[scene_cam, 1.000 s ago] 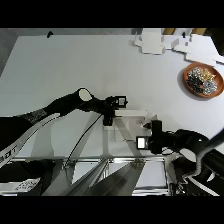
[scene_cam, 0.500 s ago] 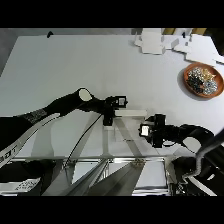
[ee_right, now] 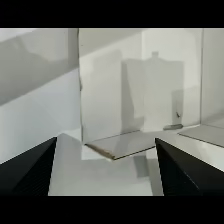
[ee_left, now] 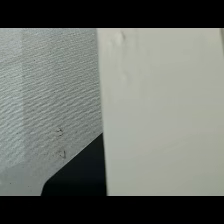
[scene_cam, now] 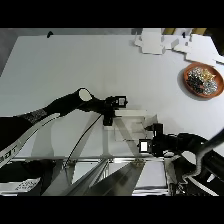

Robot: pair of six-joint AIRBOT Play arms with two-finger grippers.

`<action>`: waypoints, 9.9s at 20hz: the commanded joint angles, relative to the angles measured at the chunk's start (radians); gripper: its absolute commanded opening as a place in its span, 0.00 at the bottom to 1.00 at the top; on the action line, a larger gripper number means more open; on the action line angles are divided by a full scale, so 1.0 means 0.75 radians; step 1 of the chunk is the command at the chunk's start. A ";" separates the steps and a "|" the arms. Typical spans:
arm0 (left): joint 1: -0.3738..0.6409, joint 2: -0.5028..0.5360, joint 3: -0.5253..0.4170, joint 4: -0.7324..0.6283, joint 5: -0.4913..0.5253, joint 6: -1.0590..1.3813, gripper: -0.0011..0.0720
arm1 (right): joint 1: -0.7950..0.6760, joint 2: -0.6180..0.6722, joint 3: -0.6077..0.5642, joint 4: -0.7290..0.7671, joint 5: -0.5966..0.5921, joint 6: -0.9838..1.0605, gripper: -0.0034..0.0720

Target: Fold the box and place the chain.

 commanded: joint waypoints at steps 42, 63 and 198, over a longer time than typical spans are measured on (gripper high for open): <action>-0.001 -0.001 -0.001 0.001 0.000 0.000 0.03 | -0.698 -0.710 0.173 1.189 0.206 -1.537 0.90; -0.001 -0.001 -0.001 0.001 0.000 0.000 0.03 | -0.698 -0.750 0.173 1.246 0.132 -1.548 0.59; 0.039 0.450 -0.219 0.558 -0.176 -1.193 0.15 | -0.698 -0.750 0.173 1.246 0.132 -1.548 0.59</action>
